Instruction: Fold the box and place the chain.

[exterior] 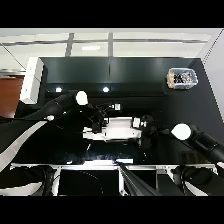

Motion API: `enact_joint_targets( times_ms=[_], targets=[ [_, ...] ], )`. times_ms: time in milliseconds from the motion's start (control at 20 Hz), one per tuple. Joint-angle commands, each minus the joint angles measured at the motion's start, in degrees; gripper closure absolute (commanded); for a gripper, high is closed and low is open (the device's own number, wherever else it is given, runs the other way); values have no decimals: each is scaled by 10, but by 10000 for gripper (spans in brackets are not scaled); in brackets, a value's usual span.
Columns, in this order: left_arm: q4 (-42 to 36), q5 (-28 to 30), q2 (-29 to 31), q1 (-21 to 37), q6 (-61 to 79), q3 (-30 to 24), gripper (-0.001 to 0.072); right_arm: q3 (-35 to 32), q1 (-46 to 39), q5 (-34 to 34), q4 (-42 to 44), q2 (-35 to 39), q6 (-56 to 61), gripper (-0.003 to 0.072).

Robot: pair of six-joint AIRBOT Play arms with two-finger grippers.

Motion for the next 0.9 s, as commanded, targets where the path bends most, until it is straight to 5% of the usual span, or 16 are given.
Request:
enact_joint_targets(
  times_ms=[0, 700, 850],
  targets=[
    [0, 1, 0, 0, 2, 0, 687, 6, -39, 2, 4, 6, 1, -20],
    [1, 8, 1, 0, 2, 1, 687, 6, -70, -16, 143, -37, -118, -20],
    [3, 8, 1, 0, 2, 1, 687, 6, -106, 26, 209, -46, -174, -19]
  ],
)
